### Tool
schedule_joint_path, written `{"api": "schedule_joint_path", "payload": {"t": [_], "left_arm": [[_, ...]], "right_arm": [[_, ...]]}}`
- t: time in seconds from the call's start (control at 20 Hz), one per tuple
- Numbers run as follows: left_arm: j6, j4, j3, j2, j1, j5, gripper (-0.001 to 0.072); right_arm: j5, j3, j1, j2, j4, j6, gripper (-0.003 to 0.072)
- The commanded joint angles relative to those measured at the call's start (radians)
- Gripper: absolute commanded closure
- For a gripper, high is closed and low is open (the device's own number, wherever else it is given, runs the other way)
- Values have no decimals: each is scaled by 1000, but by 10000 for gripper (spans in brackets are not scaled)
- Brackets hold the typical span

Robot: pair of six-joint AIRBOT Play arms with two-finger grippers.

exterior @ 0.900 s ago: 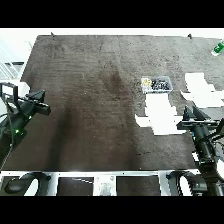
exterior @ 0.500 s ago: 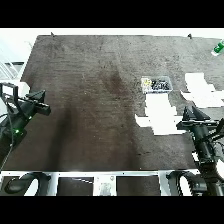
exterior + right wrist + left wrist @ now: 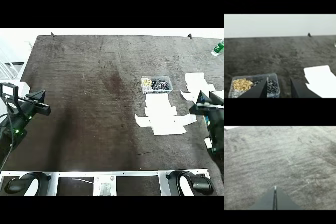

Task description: Fold the box and place the chain.

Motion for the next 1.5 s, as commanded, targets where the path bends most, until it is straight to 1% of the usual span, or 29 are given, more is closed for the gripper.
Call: {"api": "schedule_joint_path", "payload": {"t": [0.0, 0.1, 0.2, 0.25, 0.3, 0.35, 0.4, 0.45, 0.55, 0.6, 0.65, 0.7, 0.75, 0.8, 0.85, 0.95, 1.1, 1.25, 1.45], "left_arm": [[0, 0, 0, 0, 0, 0, 687], [0, 0, 0, 0, 0, 0, 687], [0, 0, 0, 0, 0, 0, 687], [0, 0, 0, 0, 0, 0, 687], [0, 0, 0, 0, 0, 0, 687], [0, 0, 0, 0, 0, 0, 687], [0, 0, 0, 0, 0, 0, 687], [0, 0, 0, 0, 0, 0, 687], [0, 0, 0, 0, 0, 0, 687], [0, 0, 0, 0, 0, 0, 687], [0, 0, 0, 0, 0, 0, 687], [0, 0, 0, 0, 0, 0, 687], [0, 0, 0, 0, 0, 0, 687], [0, 0, 0, 0, 0, 0, 687], [0, 0, 0, 0, 0, 0, 687], [1, 0, 0, 0, 0, 0, 687], [0, 0, 0, 0, 0, 0, 687], [0, 0, 0, 0, 0, 0, 687], [0, 0, 0, 0, 0, 0, 687]], "right_arm": [[-31, 169, -1, -281, 2, 3, 326], [-10, 246, -26, -440, 2, 3, 323], [71, 290, -95, -560, 1, 61, 323], [148, 302, -153, -605, 0, 109, 323], [248, 306, -215, -632, -16, 171, 324], [381, 308, -286, -650, -87, 272, 326], [489, 314, -350, -658, -208, 403, 331], [574, 328, -415, -665, -376, 555, 332], [692, 373, -519, -675, -705, 798, 331], [747, 400, -563, -679, -841, 890, 329], [796, 431, -603, -687, -959, 965, 310], [847, 471, -638, -704, -1062, 1036, 250], [898, 510, -661, -727, -1125, 1067, 207], [961, 555, -673, -758, -1178, 1066, 179], [1020, 601, -671, -795, -1234, 1066, 171], [1129, 682, -660, -878, -1295, 1065, 140], [1264, 772, -624, -1007, -1344, 1038, 139], [1303, 812, -609, -1057, -1342, 1013, 138], [1338, 813, -608, -1098, -1334, 986, 138]]}}
